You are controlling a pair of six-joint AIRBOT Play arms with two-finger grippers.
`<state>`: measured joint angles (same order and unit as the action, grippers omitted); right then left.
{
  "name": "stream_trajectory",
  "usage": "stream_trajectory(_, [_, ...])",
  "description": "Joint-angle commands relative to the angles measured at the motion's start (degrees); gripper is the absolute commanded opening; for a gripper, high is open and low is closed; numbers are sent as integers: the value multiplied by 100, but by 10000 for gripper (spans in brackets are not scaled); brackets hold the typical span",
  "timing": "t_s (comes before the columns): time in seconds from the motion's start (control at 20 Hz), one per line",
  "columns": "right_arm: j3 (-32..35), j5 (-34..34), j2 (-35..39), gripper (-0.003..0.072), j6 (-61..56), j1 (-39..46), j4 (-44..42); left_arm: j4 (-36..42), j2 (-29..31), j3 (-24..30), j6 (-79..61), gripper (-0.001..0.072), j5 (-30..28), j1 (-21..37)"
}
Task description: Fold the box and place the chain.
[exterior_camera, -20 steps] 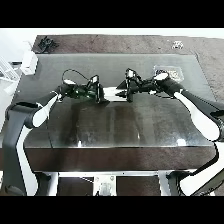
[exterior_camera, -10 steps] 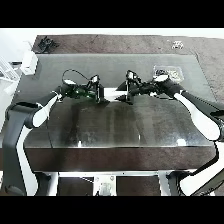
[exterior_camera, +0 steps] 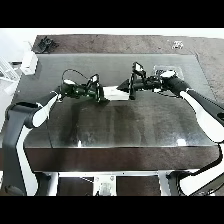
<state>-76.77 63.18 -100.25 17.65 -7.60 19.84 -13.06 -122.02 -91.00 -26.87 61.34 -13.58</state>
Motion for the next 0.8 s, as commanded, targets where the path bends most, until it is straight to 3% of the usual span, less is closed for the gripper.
stream_trajectory(0.0, [-17, -39, -17, 10, -138, 42, -138, -13, 2, -2, -13, 477, 22, -4])
stream_trajectory(0.2, [-17, -59, -236, 8, -555, 28, -20, -13, 2, -2, -13, 478, 22, -4])
stream_trajectory(0.75, [-55, -225, -492, 7, -1735, -264, 1429, 2, 2, -2, -13, 478, 22, -4])
